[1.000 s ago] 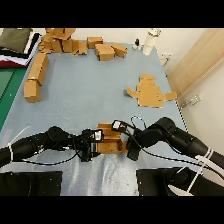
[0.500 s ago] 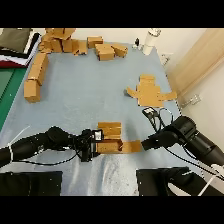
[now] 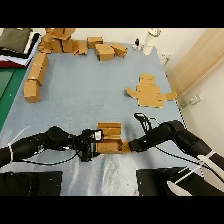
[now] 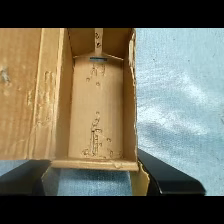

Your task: Fold the box.

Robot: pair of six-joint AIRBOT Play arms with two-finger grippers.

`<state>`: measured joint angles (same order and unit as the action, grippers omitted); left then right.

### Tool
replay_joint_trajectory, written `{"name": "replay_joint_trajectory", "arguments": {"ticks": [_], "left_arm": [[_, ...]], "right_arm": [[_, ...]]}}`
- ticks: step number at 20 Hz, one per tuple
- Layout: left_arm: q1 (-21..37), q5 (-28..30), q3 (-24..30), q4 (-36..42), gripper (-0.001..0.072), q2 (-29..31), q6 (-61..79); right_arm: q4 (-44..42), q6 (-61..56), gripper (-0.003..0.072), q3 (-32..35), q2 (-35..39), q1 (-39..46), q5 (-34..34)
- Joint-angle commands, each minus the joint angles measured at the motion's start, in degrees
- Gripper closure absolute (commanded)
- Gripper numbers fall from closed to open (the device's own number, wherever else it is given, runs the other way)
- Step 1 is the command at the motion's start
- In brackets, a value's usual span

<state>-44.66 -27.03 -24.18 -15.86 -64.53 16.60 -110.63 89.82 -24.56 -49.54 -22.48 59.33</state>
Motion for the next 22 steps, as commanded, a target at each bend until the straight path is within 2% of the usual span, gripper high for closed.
{"name": "replay_joint_trajectory", "arguments": {"ticks": [1, 7, 11, 12, 13, 14, 15, 18, 20, 22], "left_arm": [[0.0, 0.0, 0.0, 0.0, 0.0339, 0.0, 0.0], [0.0, 0.0, 0.0, 0.0, 0.0339, 0.0, 0.0], [0.0, 0.0, 0.0, 0.0, 0.0340, 0.0, 0.0], [0.0, 0.0, 0.0, 0.0, 0.0339, 0.0, 0.0], [0.0, 0.0, 0.0, 0.0, 0.0339, 0.0, 0.0], [0.0, 0.0, 0.0, 0.0, 0.0339, 0.0, 0.0], [0.0, 0.0, 0.0, 0.0, 0.0340, 0.0, 0.0], [0.0, 0.0, 0.0, 0.0, 0.0340, 0.0, 0.0], [0.0, 0.0, 0.0, 0.0, 0.0339, 0.0, 0.0], [0.0, 0.0, 0.0, 0.0, 0.0339, 0.0, 0.0]], "right_arm": [[-7.6, 4.3, 0.0683, 0.2, 0.1, 0.2, -2.0], [-7.8, 4.2, 0.0684, -2.1, 6.5, 0.2, 0.7], [-7.9, 4.1, 0.0663, -4.2, 7.4, 0.2, 2.0], [-7.9, 4.2, 0.0520, -4.3, 7.3, 0.2, 1.9], [-7.9, 4.2, 0.0336, -4.3, 7.3, 0.2, 1.8], [-7.9, 4.2, 0.0294, -4.3, 7.3, 0.1, 1.8], [-7.9, 4.2, 0.0294, -4.3, 7.3, -0.3, 1.6], [-5.9, 4.3, 0.0315, -4.3, 6.3, -1.2, 0.7], [-1.7, 3.4, 0.0657, -5.0, 7.2, -1.0, 1.0], [5.4, -3.0, 0.0683, -6.1, 10.2, 0.3, 1.0]]}}
